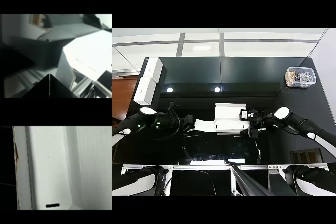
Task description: Fold the box and place the chain.
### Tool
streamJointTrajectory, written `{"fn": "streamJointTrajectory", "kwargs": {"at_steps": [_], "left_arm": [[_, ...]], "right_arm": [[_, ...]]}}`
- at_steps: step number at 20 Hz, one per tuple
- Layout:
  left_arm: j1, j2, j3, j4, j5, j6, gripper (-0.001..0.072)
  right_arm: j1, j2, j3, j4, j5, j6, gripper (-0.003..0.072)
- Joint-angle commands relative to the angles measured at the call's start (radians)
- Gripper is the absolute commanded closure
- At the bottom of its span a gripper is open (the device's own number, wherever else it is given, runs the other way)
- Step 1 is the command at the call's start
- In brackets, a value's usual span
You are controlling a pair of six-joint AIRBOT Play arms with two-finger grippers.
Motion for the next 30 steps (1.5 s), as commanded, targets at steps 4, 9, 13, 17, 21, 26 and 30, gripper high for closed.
{"fn": "streamJointTrajectory", "kwargs": {"at_steps": [4,9,13,17,21,26,30], "left_arm": [[-0.041,-0.018,0.063,-0.029,-0.092,0.093,0.0676],[-0.04,-0.024,0.068,-0.019,-0.097,0.103,0.0639],[-0.048,-0.024,0.068,-0.019,-0.091,0.107,0.0478],[-0.089,-0.024,0.069,-0.019,-0.046,0.108,0.0126],[-0.158,-0.024,0.111,-0.018,-0.026,0.11,0.0126],[-0.186,-0.024,0.173,-0.018,-0.024,0.097,-0.0008],[-0.247,-0.025,0.175,-0.018,0.027,0.068,0.005]], "right_arm": [[0.0,-0.001,0.0,0.0,0.0,0.0,0.0638],[0.0,0.0,0.0,0.0,0.0,0.0,0.0638],[0.0,0.0,0.0,0.001,0.0,0.0,0.0638],[0.0,0.0,0.0,0.0,0.0,0.0,0.0638],[0.0,0.0,0.0,0.001,0.0,0.0,0.0638],[0.0,0.0,0.0,0.001,0.0,0.0,0.0638],[0.0,0.0,0.0,0.0,0.0,0.0,0.0638]]}}
